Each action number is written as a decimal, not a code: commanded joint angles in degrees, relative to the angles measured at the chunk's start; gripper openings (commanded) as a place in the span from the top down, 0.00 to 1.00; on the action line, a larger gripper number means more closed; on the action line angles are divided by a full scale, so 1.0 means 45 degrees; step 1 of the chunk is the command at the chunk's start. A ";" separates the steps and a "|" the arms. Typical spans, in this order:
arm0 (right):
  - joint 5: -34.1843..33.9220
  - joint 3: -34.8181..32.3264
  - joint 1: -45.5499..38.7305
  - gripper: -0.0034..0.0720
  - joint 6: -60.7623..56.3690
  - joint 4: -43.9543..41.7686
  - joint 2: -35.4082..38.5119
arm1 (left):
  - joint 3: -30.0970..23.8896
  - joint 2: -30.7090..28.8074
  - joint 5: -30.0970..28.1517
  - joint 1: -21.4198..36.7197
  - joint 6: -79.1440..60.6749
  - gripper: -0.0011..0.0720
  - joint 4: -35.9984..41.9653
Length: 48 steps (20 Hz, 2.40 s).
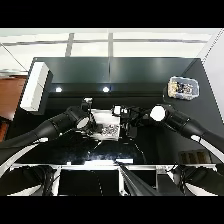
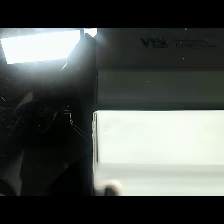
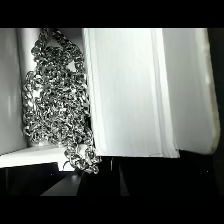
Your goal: Fold the box and place the chain.
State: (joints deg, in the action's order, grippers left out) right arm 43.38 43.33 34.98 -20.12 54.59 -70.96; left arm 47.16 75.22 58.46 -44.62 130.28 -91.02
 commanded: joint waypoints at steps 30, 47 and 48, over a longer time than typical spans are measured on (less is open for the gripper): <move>0.1841 0.0816 0.0029 0.61 -0.6193 -0.4386 0.2030 | 0.0005 0.0010 -0.0044 0.0005 0.0000 0.94 0.0049; 0.6013 0.0816 -0.6164 0.31 -0.8723 -0.2778 0.3371 | 0.0986 0.0481 -0.1316 -0.0549 0.1190 0.95 0.0495; 0.6023 0.0816 -0.6144 0.31 -0.8714 -0.2788 0.3371 | 0.0996 0.0670 -0.1292 -0.0549 0.1146 0.95 0.0763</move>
State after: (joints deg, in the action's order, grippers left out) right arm 69.21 46.94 8.86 -58.52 41.80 -56.18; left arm 50.96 76.69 53.15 -46.63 134.37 -89.47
